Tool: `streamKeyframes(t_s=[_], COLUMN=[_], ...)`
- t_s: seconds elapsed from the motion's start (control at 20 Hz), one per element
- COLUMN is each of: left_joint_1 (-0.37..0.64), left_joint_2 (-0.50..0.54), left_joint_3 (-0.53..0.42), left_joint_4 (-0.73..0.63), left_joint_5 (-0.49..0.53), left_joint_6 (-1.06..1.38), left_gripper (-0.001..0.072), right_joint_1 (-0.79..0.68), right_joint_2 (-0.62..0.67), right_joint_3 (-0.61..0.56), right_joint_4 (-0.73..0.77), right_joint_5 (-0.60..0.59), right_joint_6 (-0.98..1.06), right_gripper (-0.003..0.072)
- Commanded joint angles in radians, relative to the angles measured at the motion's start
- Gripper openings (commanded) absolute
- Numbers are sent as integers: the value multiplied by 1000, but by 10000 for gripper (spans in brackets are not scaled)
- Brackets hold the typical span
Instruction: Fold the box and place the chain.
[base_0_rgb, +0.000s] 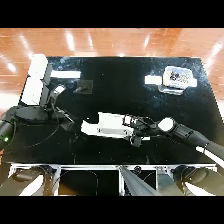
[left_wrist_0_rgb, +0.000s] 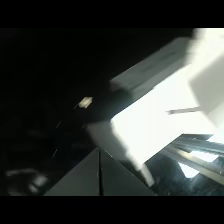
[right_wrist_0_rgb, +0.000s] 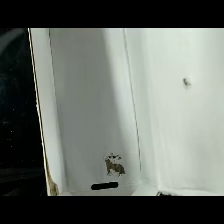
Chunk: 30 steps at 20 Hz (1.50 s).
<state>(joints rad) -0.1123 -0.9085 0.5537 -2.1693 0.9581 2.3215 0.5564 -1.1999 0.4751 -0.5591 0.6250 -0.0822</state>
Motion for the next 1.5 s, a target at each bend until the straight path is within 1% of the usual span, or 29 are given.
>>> streamKeyframes(t_s=[0.0, 0.05, 0.1, 0.2, 0.25, 0.35, 0.45, 0.55, 0.8, 0.9, 1.05, 1.3, 1.35, 1.4, 1.45], left_joint_1=[103, 118, 119, 108, 96, 76, 55, 23, -65, -89, -106, -106, -106, -107, -107], left_joint_2=[-34, -68, -109, -200, -239, -296, -330, -337, -343, -344, -344, -344, -344, -344, -344], left_joint_3=[-13, -23, -28, -30, -30, -30, -30, -30, -30, -30, -27, 11, 26, 41, 56], left_joint_4=[47, 40, 25, -56, -85, -104, -127, -129, -163, -167, -171, -169, -169, -170, -169], left_joint_5=[49, 55, 84, 160, 163, 131, 106, 75, -50, -65, -71, -12, 10, 29, 48], left_joint_6=[-300, -467, -529, -481, -462, -463, -463, -463, -463, -463, -464, -462, -459, -458, -455], left_gripper=[21, 21, 21, 22, 22, 22, 22, 22, 22, 22, 22, 26, 108, 229, 301], right_joint_1=[1, 1, 1, 1, 1, 1, 4, 4, 4, 4, 4, 4, 4, 4, 4], right_joint_2=[1, 1, 1, 1, 1, 1, 1, 1, 1, 1, 1, 1, 1, 1, 1], right_joint_3=[0, 0, 0, 0, 0, 0, 0, 0, 0, 0, 0, 0, 0, 0, 0], right_joint_4=[0, 0, 0, 0, 0, 0, 0, 0, 0, 0, 0, 0, 0, 0, 0], right_joint_5=[0, 0, 0, 0, 0, 0, -1, -1, -1, -1, -1, -1, -1, -1, -1], right_joint_6=[0, 0, 0, 0, 0, 0, 0, 0, 0, 0, 0, 0, 0, 0, 0], right_gripper=[538, 538, 538, 538, 538, 538, 538, 538, 538, 538, 538, 538, 538, 538, 538])
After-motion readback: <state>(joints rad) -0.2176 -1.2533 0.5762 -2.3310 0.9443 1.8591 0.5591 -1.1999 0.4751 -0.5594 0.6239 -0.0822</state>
